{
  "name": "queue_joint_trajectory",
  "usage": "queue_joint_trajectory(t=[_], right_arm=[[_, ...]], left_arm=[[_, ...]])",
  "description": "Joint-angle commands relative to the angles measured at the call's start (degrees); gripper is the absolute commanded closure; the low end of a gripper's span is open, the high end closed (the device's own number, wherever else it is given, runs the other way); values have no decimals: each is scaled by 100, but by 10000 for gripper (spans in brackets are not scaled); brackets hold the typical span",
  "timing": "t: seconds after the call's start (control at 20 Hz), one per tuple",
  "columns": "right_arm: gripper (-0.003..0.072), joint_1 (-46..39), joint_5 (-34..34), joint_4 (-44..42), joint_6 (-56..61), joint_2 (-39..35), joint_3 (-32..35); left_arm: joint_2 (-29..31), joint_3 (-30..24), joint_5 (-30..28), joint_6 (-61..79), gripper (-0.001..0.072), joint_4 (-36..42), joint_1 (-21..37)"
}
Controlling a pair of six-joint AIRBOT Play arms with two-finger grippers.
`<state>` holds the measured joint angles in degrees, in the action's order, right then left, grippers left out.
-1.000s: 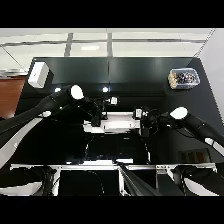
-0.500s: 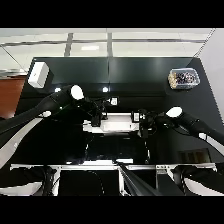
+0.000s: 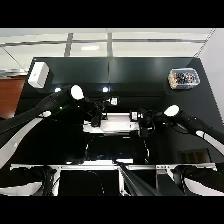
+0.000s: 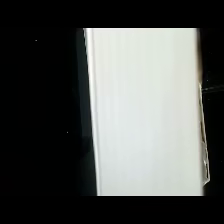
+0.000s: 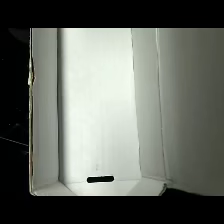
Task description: Fold the box and place the chain.
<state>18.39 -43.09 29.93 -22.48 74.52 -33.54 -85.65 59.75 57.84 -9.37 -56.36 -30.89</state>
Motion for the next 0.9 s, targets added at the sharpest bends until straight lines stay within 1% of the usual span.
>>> queue_joint_trajectory(t=[0.0,0.25,0.85], right_arm=[[-20,7,31,76,109,9,-9],[-20,199,140,380,256,39,-11],[-20,90,66,315,302,33,-13]], left_arm=[[4,4,11,0,687,0,-2],[4,4,11,0,686,0,0],[4,4,11,0,686,0,2]])
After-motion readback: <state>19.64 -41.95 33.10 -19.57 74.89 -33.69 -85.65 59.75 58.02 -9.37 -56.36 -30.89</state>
